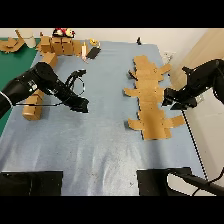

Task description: Fold the box.

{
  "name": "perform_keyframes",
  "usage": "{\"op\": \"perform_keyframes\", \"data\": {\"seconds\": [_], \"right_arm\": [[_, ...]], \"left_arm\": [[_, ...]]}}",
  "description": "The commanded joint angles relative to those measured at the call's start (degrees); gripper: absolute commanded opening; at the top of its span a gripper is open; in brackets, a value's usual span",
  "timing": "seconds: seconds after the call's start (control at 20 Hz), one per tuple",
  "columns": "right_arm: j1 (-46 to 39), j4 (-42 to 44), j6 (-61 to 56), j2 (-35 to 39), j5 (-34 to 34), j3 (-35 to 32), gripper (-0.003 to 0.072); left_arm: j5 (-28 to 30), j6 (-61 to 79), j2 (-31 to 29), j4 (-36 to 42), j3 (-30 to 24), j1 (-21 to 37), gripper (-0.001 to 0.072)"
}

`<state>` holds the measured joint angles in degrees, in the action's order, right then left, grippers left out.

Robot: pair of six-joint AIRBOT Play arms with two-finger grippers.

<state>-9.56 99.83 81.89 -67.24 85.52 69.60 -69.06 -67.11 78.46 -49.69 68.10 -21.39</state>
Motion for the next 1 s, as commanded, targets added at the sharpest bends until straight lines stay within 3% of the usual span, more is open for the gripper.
{"op": "perform_keyframes", "data": {"seconds": [0.0, 0.3, 0.55, 0.7, 0.95], "right_arm": [[0.02, 0.50, -0.02, 0.04, -0.02, 0.07, 0.0435], [0.00, -1.22, 4.94, 0.04, -1.97, 0.09, 0.0436], [-3.23, -23.96, 6.29, -1.42, -2.93, 0.09, 0.0452], [-9.62, -19.93, 9.88, -4.33, -6.16, 0.09, 0.0452], [-18.12, -9.11, 20.63, -11.06, -5.51, 0.07, 0.0452]], "left_arm": [[0.00, 0.02, 0.02, 0.00, 0.04, -0.04, 0.0012], [0.00, 0.02, 0.02, 0.00, 0.04, -0.04, 0.0011], [0.00, 0.02, 0.02, 0.00, 0.04, -0.04, 0.0012], [0.00, 0.02, 0.00, 0.00, 0.04, -0.04, 0.0012], [0.00, 0.02, 0.02, 0.00, 0.04, -0.04, 0.0011]]}}
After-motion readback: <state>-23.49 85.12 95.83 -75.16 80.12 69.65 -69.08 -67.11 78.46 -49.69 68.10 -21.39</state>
